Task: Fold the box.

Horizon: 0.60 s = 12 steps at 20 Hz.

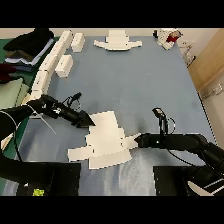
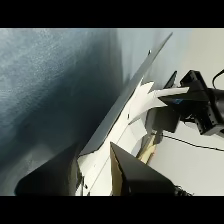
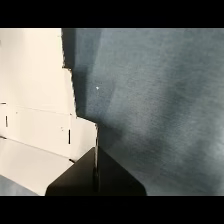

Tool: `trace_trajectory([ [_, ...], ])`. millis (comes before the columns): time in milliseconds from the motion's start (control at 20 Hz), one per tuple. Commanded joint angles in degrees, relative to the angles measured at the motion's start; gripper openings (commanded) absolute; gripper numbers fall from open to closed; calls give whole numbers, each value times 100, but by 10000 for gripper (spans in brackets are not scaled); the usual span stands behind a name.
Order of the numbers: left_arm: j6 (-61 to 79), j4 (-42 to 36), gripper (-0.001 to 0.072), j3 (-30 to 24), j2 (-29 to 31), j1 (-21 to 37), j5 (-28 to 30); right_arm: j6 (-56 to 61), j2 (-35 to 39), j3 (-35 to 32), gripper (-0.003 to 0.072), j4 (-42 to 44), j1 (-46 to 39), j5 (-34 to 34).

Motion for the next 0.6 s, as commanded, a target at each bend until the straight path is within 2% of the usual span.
trace_trajectory([
  [0, 278, -101, 286, 33, -188, -59, -358, 2, 2, 0, 1, 2, 7, -9],
  [200, 555, -37, 285, 33, -188, -61, -960, 0, 0, 0, 2, 2, 7, -7],
  [400, 608, 26, 283, 33, -190, -63, -933, 0, 0, 0, 2, 4, 7, -7],
  [450, 619, 33, 233, 33, -190, -63, -949, 0, 0, 0, 2, 2, 7, -7],
  [500, 699, 33, 54, 31, -190, -63, -977, 2, 0, 0, 2, 4, 7, -7],
  [550, 769, 28, 30, 31, -190, -63, -1012, 0, 0, 0, 2, 2, 7, -2],
])
